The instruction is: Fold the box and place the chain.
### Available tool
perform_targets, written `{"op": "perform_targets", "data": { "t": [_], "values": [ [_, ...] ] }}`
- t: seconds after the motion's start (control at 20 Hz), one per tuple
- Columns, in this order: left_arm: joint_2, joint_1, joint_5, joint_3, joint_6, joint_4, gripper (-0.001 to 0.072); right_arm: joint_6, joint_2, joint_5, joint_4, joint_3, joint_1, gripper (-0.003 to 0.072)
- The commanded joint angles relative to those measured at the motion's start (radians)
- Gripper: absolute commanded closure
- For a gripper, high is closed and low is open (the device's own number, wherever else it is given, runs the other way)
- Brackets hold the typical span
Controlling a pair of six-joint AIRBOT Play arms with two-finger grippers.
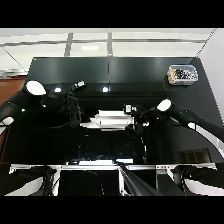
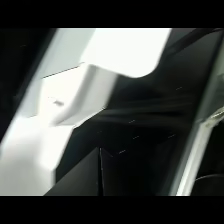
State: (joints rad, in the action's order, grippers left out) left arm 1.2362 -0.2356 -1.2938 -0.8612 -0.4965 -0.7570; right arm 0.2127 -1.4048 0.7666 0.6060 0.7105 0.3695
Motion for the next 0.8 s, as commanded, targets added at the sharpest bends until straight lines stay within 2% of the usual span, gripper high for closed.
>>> {"op": "perform_targets", "data": {
  "t": [0.0,0.1,0.2,0.25,0.3,0.4,0.55,0.75],
  "values": [
    [0.011,-0.062,0.106,0.069,-0.020,0.261,0.0680,0.000,0.001,0.000,0.000,0.001,0.001,0.0440],
    [0.023,-0.102,0.307,0.072,0.021,0.335,0.0680,0.000,0.001,0.000,0.000,0.000,0.001,0.0440],
    [0.031,-0.115,0.532,0.072,0.025,0.350,0.0680,0.000,0.001,0.000,0.000,0.000,0.001,0.0440],
    [0.042,-0.113,0.605,0.072,0.025,0.349,0.0680,0.000,0.001,0.000,0.000,0.001,0.001,0.0440],
    [0.060,-0.106,0.633,0.069,0.025,0.336,0.0681,0.000,0.001,0.000,0.000,0.000,0.001,0.0440],
    [0.116,-0.101,0.584,0.049,0.021,0.257,0.0680,0.000,0.001,0.000,0.000,0.001,0.001,0.0440],
    [0.217,-0.101,0.417,0.018,0.021,0.236,0.0681,-0.001,0.001,0.000,0.000,0.001,0.001,0.0440],
    [0.278,-0.101,0.388,-0.011,0.021,0.234,0.0680,-0.001,0.001,0.000,0.000,0.001,0.001,0.0440]
  ]
}}
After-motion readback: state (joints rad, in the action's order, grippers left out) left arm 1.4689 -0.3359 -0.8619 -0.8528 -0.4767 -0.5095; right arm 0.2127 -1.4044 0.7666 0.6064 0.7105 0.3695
